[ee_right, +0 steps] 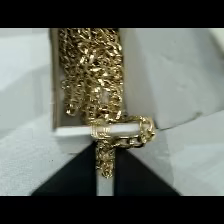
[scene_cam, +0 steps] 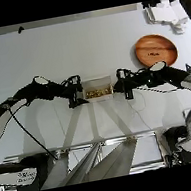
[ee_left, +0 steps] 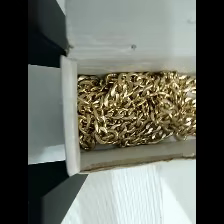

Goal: Fold the box and place the chain.

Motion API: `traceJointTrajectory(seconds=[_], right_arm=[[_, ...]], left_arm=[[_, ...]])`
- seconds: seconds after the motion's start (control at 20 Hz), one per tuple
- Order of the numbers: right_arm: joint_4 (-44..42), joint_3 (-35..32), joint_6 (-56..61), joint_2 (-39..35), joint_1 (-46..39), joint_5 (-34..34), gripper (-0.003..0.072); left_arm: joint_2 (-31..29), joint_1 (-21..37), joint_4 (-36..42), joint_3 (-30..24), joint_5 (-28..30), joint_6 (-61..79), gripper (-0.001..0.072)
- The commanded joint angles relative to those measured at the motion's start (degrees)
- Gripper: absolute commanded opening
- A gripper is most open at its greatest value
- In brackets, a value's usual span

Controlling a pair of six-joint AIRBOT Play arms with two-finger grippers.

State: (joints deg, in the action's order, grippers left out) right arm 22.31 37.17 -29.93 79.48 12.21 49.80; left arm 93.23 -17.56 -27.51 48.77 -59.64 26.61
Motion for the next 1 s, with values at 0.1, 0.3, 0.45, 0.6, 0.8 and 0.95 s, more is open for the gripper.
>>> traceJointTrajectory(seconds=[0.1, 0.3, 0.45, 0.6, 0.8, 0.95], right_arm=[[0.6, 0.0, 1.1, 0.1, 0.3, -0.5, 0.0008], [8.6, 0.0, 10.8, -1.4, 0.3, -1.7, 0.0007], [16.0, 0.0, 22.9, -4.6, 0.3, -4.4, 0.0006], [17.3, 0.3, 32.7, -10.0, 0.3, -6.4, 0.0006], [17.8, 4.0, 39.7, -16.2, 2.4, -2.0, 0.0006], [17.8, 11.5, 43.1, -15.9, 7.5, 0.1, 0.0007]], left_arm=[[0.0, 0.0, -0.2, 0.0, -0.4, 0.3, 0.0349], [0.0, 0.0, -0.2, 0.0, -0.4, 0.3, 0.0349], [0.0, 0.0, -0.2, 0.0, -0.4, 0.3, 0.0349], [0.0, 0.0, -0.2, 0.0, -0.4, 0.3, 0.0349], [0.0, 0.0, -0.2, 0.0, -0.4, 0.3, 0.0349], [0.0, 0.0, -0.2, 0.0, -0.4, 0.3, 0.0349]])
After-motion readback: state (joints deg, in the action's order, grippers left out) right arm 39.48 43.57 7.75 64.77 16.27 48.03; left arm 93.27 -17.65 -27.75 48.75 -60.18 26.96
